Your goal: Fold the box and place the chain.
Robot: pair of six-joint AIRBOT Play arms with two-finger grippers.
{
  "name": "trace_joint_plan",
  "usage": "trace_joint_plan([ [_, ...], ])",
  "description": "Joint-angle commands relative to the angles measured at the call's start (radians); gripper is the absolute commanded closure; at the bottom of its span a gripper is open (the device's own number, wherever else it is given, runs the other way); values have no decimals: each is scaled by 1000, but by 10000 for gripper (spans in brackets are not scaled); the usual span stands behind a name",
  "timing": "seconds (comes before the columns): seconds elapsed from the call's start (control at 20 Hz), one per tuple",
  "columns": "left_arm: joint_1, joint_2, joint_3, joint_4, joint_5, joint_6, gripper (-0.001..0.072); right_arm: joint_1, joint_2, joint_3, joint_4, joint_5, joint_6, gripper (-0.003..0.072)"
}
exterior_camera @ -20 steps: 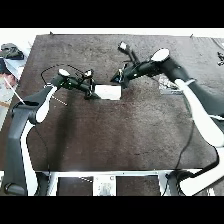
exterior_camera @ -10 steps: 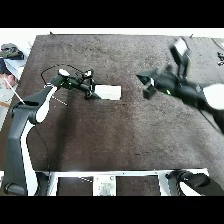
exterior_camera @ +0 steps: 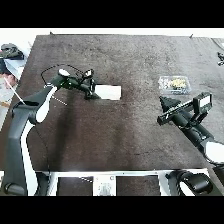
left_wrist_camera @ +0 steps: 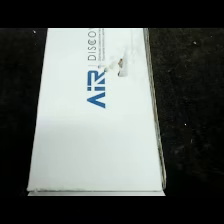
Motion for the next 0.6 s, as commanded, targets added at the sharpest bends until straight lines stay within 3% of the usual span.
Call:
trace_joint_plan([
  [0.0, -1, 0, 0, -70, 16, 0, 362, 1, 34, -32, -6, -32, 1, 700],
  [0.1, -1, 0, 0, -70, 0, -2, 366, 1, 33, -32, -6, -33, 1, 700],
  [0.15, -1, 0, 2, -101, -3, -6, 598, 1, 34, -32, -6, -33, 1, 700],
  [0.2, 1, 7, 8, -140, -14, -31, 696, 1, 34, -32, -6, -33, 1, 700],
  [0.35, 15, 70, 69, -174, 17, -125, 697, 1, 34, -32, -6, -33, 1, 700],
  [0.45, 48, 144, 105, -171, 117, -195, 698, 1, 34, -32, -6, -40, 1, 700],
  [0.55, 103, 239, 105, -162, 291, -265, 698, 1, 33, -32, -6, -42, 1, 700],
])
